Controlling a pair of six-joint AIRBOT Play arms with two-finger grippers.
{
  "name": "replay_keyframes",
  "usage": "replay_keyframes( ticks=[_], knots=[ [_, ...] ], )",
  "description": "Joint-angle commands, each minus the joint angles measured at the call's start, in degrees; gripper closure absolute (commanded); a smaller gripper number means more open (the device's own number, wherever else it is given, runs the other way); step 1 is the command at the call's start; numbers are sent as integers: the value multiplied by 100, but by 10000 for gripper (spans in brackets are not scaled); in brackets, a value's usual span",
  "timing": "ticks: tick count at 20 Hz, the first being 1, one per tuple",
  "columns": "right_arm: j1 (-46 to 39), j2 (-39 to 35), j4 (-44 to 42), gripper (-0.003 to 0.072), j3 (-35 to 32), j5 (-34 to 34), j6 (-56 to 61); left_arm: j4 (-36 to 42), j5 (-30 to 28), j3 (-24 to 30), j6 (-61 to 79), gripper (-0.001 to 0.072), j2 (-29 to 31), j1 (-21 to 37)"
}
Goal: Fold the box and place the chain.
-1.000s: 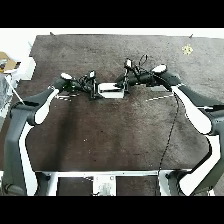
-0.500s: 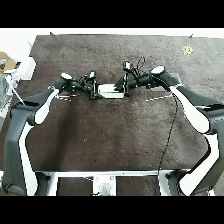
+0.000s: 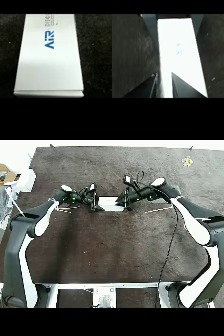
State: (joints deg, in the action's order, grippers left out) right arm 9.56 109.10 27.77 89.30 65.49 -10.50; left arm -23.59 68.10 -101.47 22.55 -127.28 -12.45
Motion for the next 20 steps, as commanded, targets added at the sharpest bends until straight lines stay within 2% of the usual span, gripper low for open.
replay_keyframes(
  ticks=[1, 2, 4, 8, 13, 16, 18, 20],
  knots=[
    [-48, -72, -1196, 592, 17, -13, -39, 7, -15, -2, -4, 434, 2, 4],
    [-11, -55, -1213, 684, 15, -125, -20, 4, -15, -2, -4, 433, 2, 4],
    [66, 55, -1060, 684, 15, -293, -20, 7, -15, -2, -4, 434, 2, 7],
    [186, 361, -116, 684, 15, -297, -17, 7, -15, -2, -4, 434, 2, 7],
    [186, 472, 562, 685, 15, -282, -22, 7, -15, -2, -4, 434, 2, 7],
    [98, 188, 4, 686, 15, -289, -42, 7, -15, 0, -4, 434, 2, 4],
    [52, -264, -542, 686, 15, -271, -37, 4, -15, -2, -4, 434, 2, 7],
    [52, -861, -662, 686, 15, -293, 184, 7, -15, -2, -4, 434, 2, 4]
  ],
)
